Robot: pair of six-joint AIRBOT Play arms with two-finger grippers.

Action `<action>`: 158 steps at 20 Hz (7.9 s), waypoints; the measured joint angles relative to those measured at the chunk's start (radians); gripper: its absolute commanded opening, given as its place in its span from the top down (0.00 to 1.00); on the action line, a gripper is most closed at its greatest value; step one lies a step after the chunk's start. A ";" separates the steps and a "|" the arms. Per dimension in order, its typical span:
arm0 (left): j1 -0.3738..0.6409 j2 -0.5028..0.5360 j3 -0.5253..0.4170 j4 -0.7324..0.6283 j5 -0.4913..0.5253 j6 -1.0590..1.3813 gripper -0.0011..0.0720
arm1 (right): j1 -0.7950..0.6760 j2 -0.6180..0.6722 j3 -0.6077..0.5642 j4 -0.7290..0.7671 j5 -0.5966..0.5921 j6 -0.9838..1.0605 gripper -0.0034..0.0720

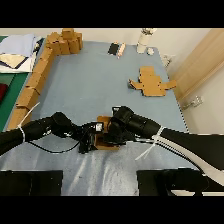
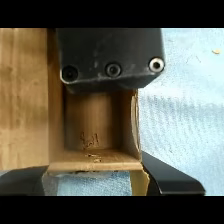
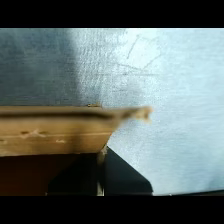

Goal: Fold the box.

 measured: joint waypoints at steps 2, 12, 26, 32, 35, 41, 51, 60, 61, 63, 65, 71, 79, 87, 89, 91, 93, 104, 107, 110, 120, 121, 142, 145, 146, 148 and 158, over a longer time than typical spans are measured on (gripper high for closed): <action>0.000 0.000 0.000 0.000 0.000 0.001 0.38 | 0.002 -0.003 0.003 -0.004 -0.005 0.006 0.77; 0.000 0.000 0.000 0.000 0.000 0.003 0.38 | 0.004 0.142 0.084 -0.031 -0.160 0.037 0.58; 0.000 0.000 0.000 0.000 0.000 0.002 0.38 | -0.619 -0.111 0.016 0.810 0.194 -1.132 0.95; 0.000 0.000 0.000 0.000 0.000 0.002 0.38 | -0.518 0.018 -0.041 0.921 0.145 -1.488 0.95; 0.000 0.000 0.000 0.000 0.000 0.002 0.38 | -0.406 0.181 -0.131 0.821 0.228 -1.540 0.95; 0.000 0.000 0.000 0.000 0.000 0.002 0.38 | -0.100 0.451 -0.351 0.468 0.557 -1.383 0.95; 0.000 0.000 0.000 0.000 0.000 0.002 0.38 | 0.180 0.547 -0.431 -0.157 0.706 -1.173 0.38; 0.000 0.000 0.000 0.000 0.000 0.002 0.38 | 0.220 0.551 -0.455 -0.150 0.642 -1.322 0.35; 0.000 0.000 0.000 0.000 0.000 0.002 0.38 | 0.225 0.551 -0.462 -0.169 0.646 -1.331 0.35; 0.000 0.000 0.000 0.000 0.000 0.002 0.38 | 0.236 0.551 -0.469 -0.211 0.657 -1.344 0.35; 0.000 0.000 0.000 0.000 0.000 0.002 0.38 | 0.246 0.551 -0.473 -0.251 0.666 -1.352 0.36; 0.000 0.000 0.000 0.000 0.000 0.002 0.38 | 0.256 0.551 -0.475 -0.302 0.686 -1.359 0.43; 0.000 0.000 0.000 -0.001 0.004 -0.001 0.38 | 0.258 0.552 -0.474 -0.404 0.682 -1.284 0.61; 0.000 0.000 0.000 0.000 -0.001 0.003 0.38 | 0.269 0.607 -0.469 -0.444 0.658 -1.257 0.70; 0.000 0.000 0.000 0.000 -0.001 0.003 0.38 | 0.271 0.607 -0.469 -0.452 0.653 -1.245 0.70; 0.000 0.000 0.000 0.000 -0.001 0.003 0.38 | 0.273 0.593 -0.469 -0.460 0.650 -1.233 0.70; 0.000 0.000 0.000 0.000 -0.001 0.002 0.38 | 0.274 0.575 -0.469 -0.462 0.650 -1.223 0.70; 0.000 0.000 0.000 0.001 -0.001 0.003 0.38 | 0.313 0.544 -0.469 -0.386 0.659 -1.192 0.68; 0.000 0.000 0.000 0.000 0.000 0.003 0.38 | 0.319 0.586 -0.461 -0.369 0.631 -1.118 0.63; 0.000 0.000 0.000 0.000 0.000 0.003 0.38 | 0.321 0.689 -0.442 -0.358 0.551 -0.920 0.96; 0.000 0.000 0.000 0.000 0.000 0.003 0.38 | 0.284 0.776 -0.711 0.075 0.971 -0.080 0.95; 0.000 0.000 0.000 0.000 0.000 0.003 0.38 | 0.259 0.748 -0.728 0.097 1.087 -0.051 0.95; 0.000 0.000 0.000 0.000 0.000 0.002 0.38 | 0.123 0.594 -0.759 0.155 1.275 0.034 0.95; 0.000 0.000 0.000 0.000 0.000 0.002 0.38 | 0.125 0.588 -0.760 0.152 1.266 0.034 0.95; 0.000 0.000 0.000 0.000 0.000 0.002 0.38 | 0.126 0.587 -0.760 0.152 1.266 0.034 0.95; 0.000 0.000 0.000 0.000 0.000 0.002 0.38 | 0.126 0.586 -0.760 0.151 1.262 0.034 0.95; 0.000 0.000 0.000 0.000 0.000 0.002 0.38 | 0.113 0.700 -0.553 -0.131 0.780 0.033 0.95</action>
